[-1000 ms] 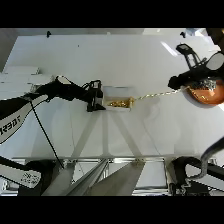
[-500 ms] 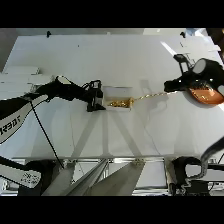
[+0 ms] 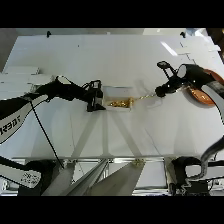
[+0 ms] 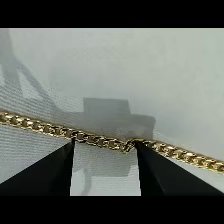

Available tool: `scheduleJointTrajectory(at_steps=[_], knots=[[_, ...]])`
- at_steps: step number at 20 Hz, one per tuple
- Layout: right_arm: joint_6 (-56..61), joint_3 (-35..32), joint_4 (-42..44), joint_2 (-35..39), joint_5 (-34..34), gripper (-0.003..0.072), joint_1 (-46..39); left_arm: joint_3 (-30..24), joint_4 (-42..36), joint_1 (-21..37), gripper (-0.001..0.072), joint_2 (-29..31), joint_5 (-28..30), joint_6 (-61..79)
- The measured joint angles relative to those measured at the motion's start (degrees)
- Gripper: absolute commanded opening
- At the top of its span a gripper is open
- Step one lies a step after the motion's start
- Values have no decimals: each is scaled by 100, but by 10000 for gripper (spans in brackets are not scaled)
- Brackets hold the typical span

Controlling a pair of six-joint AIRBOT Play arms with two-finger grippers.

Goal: Fold the box and place the chain.

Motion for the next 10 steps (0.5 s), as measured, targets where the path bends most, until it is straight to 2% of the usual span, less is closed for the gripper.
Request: scheduleJointTrajectory(at_steps=[2, 4, 5, 10], knots=[[-111, 0, -52, -20, -101, 133, 13, 0, 0, 0, 338, 0, 0, 0], [-192, -2, -22, -33, -177, 35, 26, 0, 0, 0, 337, 0, 0, 0], [-199, -2, -9, -37, -181, 16, 28, 0, 0, 0, 337, 0, 0, 0], [-240, -13, 11, 39, -15, 16, 111, 0, 0, 0, 337, 0, 0, 0]])
